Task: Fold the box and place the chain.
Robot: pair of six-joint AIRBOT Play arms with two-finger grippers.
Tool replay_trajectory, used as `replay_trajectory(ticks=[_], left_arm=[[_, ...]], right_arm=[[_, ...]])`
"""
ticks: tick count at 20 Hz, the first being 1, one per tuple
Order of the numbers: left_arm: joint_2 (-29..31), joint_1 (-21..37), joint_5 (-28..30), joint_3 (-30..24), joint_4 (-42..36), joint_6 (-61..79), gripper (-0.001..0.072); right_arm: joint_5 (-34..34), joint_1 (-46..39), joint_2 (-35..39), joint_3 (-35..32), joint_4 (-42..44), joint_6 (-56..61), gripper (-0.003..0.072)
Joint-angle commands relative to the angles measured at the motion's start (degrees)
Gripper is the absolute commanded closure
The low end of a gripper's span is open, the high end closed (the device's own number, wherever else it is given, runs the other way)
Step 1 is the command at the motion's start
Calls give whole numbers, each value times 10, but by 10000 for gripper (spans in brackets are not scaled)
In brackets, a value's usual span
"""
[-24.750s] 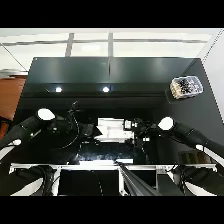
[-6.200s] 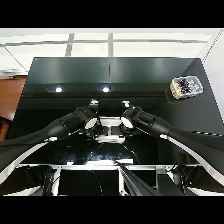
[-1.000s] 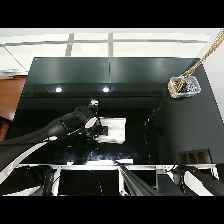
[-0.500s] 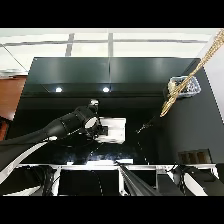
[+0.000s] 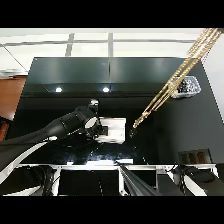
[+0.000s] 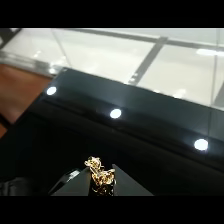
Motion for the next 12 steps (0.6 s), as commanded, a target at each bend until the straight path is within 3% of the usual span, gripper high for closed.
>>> replay_trajectory(ticks=[1,5,12], left_arm=[[0,0,0,0,0,0,678],[0,0,0,0,0,0,678],[0,-1,0,0,0,0,678]], right_arm=[[29,33,0,0,13,9,667],[47,55,0,0,34,14,667],[11,57,-28,0,173,-2,667]])
